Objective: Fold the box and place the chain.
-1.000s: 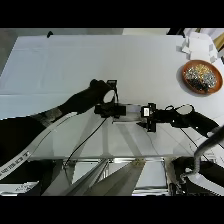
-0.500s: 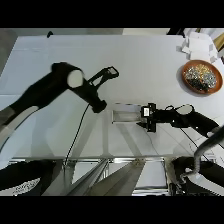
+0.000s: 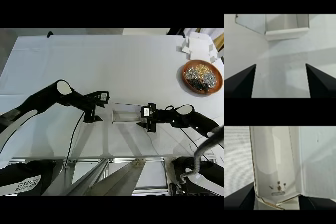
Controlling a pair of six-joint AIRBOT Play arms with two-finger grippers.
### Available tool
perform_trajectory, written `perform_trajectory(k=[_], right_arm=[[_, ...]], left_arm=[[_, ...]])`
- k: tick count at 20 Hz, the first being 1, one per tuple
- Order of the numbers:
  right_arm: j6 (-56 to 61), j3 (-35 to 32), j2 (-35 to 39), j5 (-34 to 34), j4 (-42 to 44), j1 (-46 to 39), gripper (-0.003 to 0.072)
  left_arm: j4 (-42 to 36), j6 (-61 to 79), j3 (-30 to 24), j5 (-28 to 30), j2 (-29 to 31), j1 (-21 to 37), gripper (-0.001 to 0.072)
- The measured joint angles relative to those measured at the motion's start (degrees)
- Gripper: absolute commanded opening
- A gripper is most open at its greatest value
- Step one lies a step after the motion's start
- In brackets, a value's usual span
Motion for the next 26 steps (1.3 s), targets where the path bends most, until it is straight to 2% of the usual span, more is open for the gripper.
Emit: perform_trajectory(k=[4,11,26], right_arm=[[0.0,0.0,0.0,-0.02,0.0,0.0,0.0341],[-0.02,0.0,0.0,0.0,0.0,0.0,0.0341],[0.07,-0.02,0.02,-0.04,0.04,-0.02,0.0341]], left_arm=[[-5.33,6.1,-0.85,3.72,-3.45,-0.83,0.0696],[-10.93,8.52,-1.14,6.88,-5.68,-4.61,0.0696],[-13.18,4.0,-1.16,5.46,-7.02,-5.66,0.0697]])
